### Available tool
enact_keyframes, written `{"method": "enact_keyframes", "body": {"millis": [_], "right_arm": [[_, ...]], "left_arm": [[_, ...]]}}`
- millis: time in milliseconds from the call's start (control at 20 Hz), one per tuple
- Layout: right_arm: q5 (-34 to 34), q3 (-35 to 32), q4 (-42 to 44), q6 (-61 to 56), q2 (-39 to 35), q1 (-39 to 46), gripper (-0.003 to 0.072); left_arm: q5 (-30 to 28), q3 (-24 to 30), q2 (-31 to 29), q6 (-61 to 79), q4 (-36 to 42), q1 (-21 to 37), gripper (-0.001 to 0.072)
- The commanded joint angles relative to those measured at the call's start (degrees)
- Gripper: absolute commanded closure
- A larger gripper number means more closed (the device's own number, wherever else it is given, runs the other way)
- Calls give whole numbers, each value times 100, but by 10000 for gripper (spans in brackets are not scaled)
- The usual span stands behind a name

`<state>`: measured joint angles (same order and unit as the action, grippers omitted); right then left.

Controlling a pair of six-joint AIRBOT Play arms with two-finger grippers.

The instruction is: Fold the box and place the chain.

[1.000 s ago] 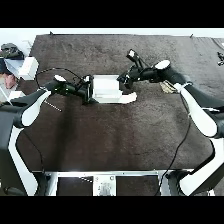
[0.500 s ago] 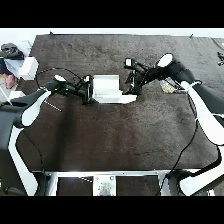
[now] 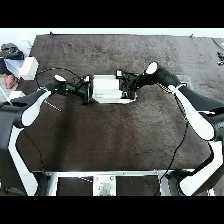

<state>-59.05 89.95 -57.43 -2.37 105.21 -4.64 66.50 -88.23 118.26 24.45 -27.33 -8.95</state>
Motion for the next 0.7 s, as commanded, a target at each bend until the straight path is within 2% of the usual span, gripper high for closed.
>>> {"method": "enact_keyframes", "body": {"millis": [0,50,200,300,350,450,650], "right_arm": [[76,-4,118,26,72,-26,164],[72,-9,109,28,114,-28,203],[-33,-11,173,50,162,-33,205],[-138,-11,175,131,162,-52,358],[-136,-11,184,133,162,-55,358],[-138,-11,385,136,162,-55,472],[-109,-11,660,269,219,-70,473]], "left_arm": [[0,2,2,2,0,-4,362],[0,2,2,2,0,-4,362],[0,2,2,2,-2,-4,363],[0,2,2,2,0,-7,363],[0,2,2,2,0,-4,362],[0,2,2,2,0,-4,362],[0,2,2,2,0,-4,363]]}}
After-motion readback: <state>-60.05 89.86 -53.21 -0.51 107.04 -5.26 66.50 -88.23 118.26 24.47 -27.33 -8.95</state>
